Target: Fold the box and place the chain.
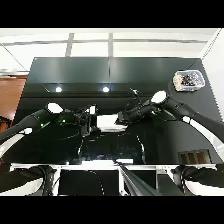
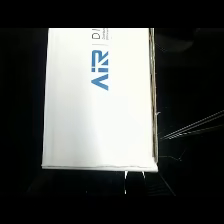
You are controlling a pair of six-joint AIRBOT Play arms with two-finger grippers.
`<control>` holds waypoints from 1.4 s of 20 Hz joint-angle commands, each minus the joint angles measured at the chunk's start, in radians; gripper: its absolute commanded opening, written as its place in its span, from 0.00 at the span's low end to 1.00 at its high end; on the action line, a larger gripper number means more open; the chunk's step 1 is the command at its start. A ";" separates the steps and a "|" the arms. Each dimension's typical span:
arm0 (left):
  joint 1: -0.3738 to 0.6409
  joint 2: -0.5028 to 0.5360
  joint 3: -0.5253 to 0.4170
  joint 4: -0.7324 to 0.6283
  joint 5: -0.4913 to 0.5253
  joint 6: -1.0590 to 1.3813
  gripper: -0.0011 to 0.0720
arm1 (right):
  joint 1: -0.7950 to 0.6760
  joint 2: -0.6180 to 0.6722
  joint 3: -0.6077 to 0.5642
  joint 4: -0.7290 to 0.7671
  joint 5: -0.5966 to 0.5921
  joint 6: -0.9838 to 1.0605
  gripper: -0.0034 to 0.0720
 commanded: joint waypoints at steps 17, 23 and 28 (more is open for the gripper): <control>-0.083 0.188 0.156 0.201 -0.071 -0.503 0.98 | -0.258 0.438 0.105 -0.540 0.208 0.174 0.07; -0.177 -0.020 0.274 0.127 -0.017 -0.573 0.98 | -0.291 0.438 0.013 -0.512 0.101 0.174 0.07; -0.181 -0.090 0.321 0.153 -0.114 -0.575 0.98 | -0.291 0.438 -0.038 -0.520 0.099 0.173 0.07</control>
